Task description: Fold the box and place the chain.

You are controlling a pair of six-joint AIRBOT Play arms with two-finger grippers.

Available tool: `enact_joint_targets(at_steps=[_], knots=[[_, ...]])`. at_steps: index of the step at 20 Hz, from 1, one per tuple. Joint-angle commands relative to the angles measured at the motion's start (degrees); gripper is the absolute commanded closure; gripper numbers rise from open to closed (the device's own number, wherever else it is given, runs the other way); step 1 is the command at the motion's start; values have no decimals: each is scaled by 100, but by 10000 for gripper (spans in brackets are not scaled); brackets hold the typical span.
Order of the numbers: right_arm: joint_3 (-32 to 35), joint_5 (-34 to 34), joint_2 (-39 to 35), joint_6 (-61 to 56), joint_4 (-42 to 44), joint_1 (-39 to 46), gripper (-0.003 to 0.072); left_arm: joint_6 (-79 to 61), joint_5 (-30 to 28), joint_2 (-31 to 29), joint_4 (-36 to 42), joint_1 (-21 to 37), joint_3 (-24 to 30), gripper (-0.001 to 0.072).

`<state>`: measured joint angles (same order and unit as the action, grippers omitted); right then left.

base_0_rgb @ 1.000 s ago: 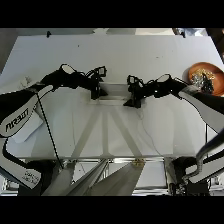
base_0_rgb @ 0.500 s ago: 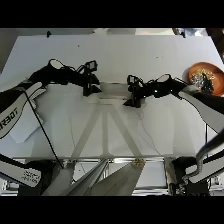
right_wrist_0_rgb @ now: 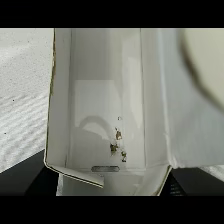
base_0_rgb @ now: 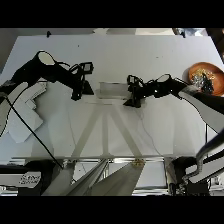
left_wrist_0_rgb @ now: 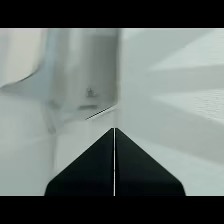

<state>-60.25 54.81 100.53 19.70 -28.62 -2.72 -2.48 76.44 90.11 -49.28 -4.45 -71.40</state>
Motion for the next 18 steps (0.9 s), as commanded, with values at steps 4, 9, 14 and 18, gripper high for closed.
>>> enact_joint_targets(at_steps=[4,9,14,18], knots=[[-7,4,0,2,0,-2,168,103,-1193,66,756,-699,35,702],[-7,4,0,2,0,-2,168,247,-2935,544,1606,-713,35,703],[-7,4,0,2,0,-2,168,1071,-3786,855,1755,-699,35,702],[-7,4,0,2,0,-2,168,1646,-3775,949,1746,-708,35,703]])
